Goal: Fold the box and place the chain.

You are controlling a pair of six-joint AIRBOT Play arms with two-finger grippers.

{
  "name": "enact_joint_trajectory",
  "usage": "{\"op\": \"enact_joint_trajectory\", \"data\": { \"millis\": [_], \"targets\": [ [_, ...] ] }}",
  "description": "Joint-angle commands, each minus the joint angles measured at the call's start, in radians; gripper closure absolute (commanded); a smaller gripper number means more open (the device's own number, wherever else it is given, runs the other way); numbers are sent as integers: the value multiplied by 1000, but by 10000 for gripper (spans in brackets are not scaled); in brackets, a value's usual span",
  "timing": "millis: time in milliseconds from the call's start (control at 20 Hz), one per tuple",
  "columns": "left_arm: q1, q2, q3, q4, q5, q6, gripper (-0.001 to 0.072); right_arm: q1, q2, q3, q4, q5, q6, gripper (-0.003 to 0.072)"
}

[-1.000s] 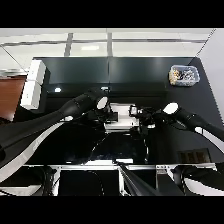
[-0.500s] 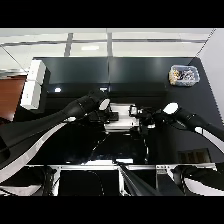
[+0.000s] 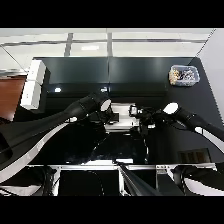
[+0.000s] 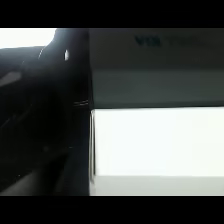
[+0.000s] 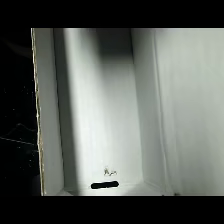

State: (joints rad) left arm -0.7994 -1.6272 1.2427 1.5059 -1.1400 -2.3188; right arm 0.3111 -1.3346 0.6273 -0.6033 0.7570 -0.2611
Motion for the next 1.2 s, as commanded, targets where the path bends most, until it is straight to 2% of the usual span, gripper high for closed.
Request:
{"op": "enact_joint_trajectory", "data": {
  "millis": [0, 50, 150, 550, 600, 700, 750, 1150],
  "targets": [
    [0, 0, 12, 5, 3, -1, 496, 1, 0, 0, 1, 0, 1, 211],
    [0, 0, 12, 4, 4, -2, 501, 1, 0, 0, 0, 0, 0, 211],
    [0, -1, 12, 5, -6, -2, 682, 1, 0, 0, 0, 0, 0, 211],
    [0, -1, 12, 4, -17, -1, 676, 1, 0, 0, 1, 0, 1, 210],
    [0, -1, 12, 4, -16, -2, 638, 1, 0, 0, 1, 0, 1, 210],
    [0, -1, 12, 4, -16, -2, 256, 1, 0, 0, 1, 0, 1, 210],
    [0, -1, 12, 4, -18, -2, 225, 1, 0, 0, 1, 0, 1, 210],
    [0, -14, 16, 6, -23, -2, 226, 1, 0, 0, 1, 0, 1, 210]
  ]
}}
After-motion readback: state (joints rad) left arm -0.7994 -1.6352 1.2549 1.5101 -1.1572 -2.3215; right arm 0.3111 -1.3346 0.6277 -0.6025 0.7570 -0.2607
